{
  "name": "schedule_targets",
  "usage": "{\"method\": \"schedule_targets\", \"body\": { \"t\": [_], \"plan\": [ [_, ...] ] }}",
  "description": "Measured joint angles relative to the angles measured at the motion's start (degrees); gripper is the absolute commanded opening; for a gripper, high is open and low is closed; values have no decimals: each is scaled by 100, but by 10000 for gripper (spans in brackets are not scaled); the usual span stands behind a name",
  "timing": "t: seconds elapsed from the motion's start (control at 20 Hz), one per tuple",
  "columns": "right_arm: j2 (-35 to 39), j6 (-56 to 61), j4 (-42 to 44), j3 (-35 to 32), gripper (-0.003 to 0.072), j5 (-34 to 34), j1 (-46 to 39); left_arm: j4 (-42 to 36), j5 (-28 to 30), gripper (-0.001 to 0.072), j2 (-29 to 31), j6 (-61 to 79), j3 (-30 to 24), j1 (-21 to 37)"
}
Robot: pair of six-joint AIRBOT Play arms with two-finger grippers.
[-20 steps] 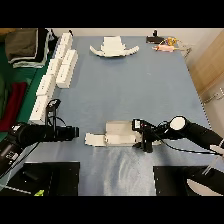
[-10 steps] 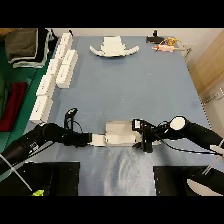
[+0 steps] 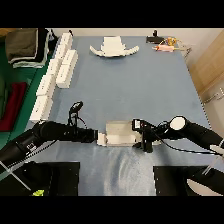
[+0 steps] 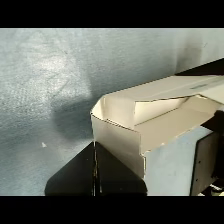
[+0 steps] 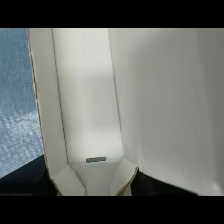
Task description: Fold the box.
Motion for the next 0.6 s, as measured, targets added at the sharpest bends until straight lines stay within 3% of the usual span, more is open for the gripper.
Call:
{"method": "schedule_targets", "body": {
  "t": [0.05,0.1,0.6],
  "plan": [
    [0,0,0,0,512,0,0,-11,0,105,17,0,11,-4],
    [0,0,0,0,512,0,0,-44,-17,387,28,0,22,-9],
    [0,0,0,0,512,0,0,-452,28,401,59,17,52,-26]
  ]
}}
